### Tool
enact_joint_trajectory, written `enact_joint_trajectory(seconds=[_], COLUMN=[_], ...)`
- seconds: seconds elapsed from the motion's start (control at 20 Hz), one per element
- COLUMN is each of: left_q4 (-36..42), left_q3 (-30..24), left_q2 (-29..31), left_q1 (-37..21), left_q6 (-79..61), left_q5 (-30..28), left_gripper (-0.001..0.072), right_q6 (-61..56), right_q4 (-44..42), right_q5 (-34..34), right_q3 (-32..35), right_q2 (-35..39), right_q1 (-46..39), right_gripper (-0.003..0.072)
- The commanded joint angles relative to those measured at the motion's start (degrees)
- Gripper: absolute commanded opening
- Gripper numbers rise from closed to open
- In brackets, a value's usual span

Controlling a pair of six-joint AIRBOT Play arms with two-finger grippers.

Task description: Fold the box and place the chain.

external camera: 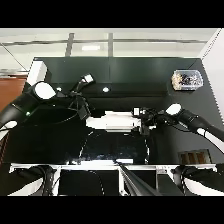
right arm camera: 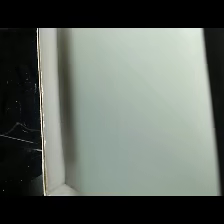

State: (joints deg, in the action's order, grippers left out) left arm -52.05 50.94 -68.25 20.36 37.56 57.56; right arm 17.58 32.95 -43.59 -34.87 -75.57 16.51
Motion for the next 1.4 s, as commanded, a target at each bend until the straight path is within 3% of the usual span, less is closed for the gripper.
enact_joint_trajectory(seconds=[0.0, 0.1, 0.2, 0.3, 0.4, 0.45, 0.55, 0.6, 0.7, 0.85, 1.05, 1.15, 1.2, 1.35], left_q4=[12.2, 24.3, 28.8, 28.6, 21.7, 14.4, 6.3, 5.6, 6.0, 6.0, 4.7, -3.3, -2.5, 11.6], left_q3=[-2.7, -5.4, -5.6, -4.1, -1.5, 0.4, 4.4, 6.1, 7.5, 8.7, 9.9, 6.8, 3.6, -6.3], left_q2=[0.2, -1.5, -4.3, -7.8, -11.3, -13.6, -18.3, -20.3, -22.5, -21.7, -15.5, -10.7, -8.0, -1.6], left_q1=[0.6, 3.0, 5.6, 7.5, 8.2, 8.2, 8.0, 8.1, 8.2, 7.4, 2.7, -1.1, -4.1, -9.4], left_q6=[10.1, 5.1, 2.6, 2.6, 1.9, 2.0, 6.3, 6.6, 6.6, 6.6, 7.9, 8.2, 7.8, -13.8], left_q5=[10.3, 2.4, -8.3, -18.0, -24.6, -24.2, -16.5, -12.1, -9.3, -11.0, -6.3, -4.6, -4.6, -1.2], left_gripper=[0.0028, 0.0028, 0.0028, 0.0027, 0.0026, 0.0026, 0.0026, 0.0027, 0.0026, 0.0026, 0.0026, 0.0025, 0.0025, 0.0027], right_q6=[0.0, 0.0, 0.0, 0.0, 0.0, 0.0, 0.0, 0.0, 0.0, 0.0, 0.0, 0.0, 0.0, -0.3], right_q4=[0.0, 0.0, 0.0, 0.0, 0.0, 0.0, 0.0, 0.0, 0.0, 0.0, 0.0, 0.0, -0.1, -0.2], right_q5=[0.0, 0.0, 0.0, 0.0, 0.0, 0.0, 0.0, 0.0, 0.0, 0.0, 0.0, 0.0, 0.0, 0.4], right_q3=[0.0, 0.0, 0.0, 0.0, 0.0, 0.0, 0.0, 0.0, 0.0, 0.0, 0.0, 0.0, 0.0, 0.0], right_q2=[0.0, 0.0, 0.0, 0.0, 0.0, 0.0, 0.0, 0.0, 0.0, 0.0, 0.0, 0.0, 0.0, 0.0], right_q1=[0.0, 0.0, 0.0, 0.0, 0.0, 0.0, 0.0, 0.0, 0.0, 0.0, 0.0, 0.0, 0.0, 0.0], right_gripper=[0.0403, 0.0403, 0.0403, 0.0403, 0.0403, 0.0403, 0.0403, 0.0403, 0.0403, 0.0403, 0.0403, 0.0403, 0.0403, 0.0403])
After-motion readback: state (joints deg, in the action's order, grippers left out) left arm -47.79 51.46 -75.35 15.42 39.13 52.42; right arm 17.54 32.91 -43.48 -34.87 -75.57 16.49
